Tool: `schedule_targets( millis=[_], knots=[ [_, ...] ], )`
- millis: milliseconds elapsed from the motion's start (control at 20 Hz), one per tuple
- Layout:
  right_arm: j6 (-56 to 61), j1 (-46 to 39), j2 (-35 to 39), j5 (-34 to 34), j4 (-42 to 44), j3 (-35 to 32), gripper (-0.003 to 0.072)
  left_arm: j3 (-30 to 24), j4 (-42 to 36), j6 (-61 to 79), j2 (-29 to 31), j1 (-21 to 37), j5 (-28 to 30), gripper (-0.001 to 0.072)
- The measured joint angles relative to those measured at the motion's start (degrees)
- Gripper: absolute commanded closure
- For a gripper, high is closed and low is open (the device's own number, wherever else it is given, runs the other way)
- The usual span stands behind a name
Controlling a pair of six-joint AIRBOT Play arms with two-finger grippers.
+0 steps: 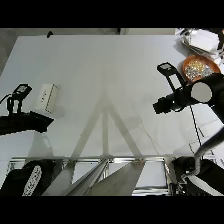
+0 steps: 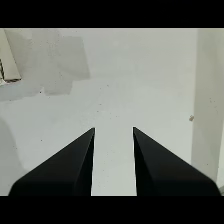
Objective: Fold the box and place the chain.
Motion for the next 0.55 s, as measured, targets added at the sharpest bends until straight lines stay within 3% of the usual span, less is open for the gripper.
schedule_targets(
  millis=[550],
  knots=[
    [0.0, 0.0, 0.0, 0.0, 0.0, 0.0, 0.0553, 0.0, -0.1, -0.2, 0.0, 0.0, 1.9, 0.0455]
  ],
)
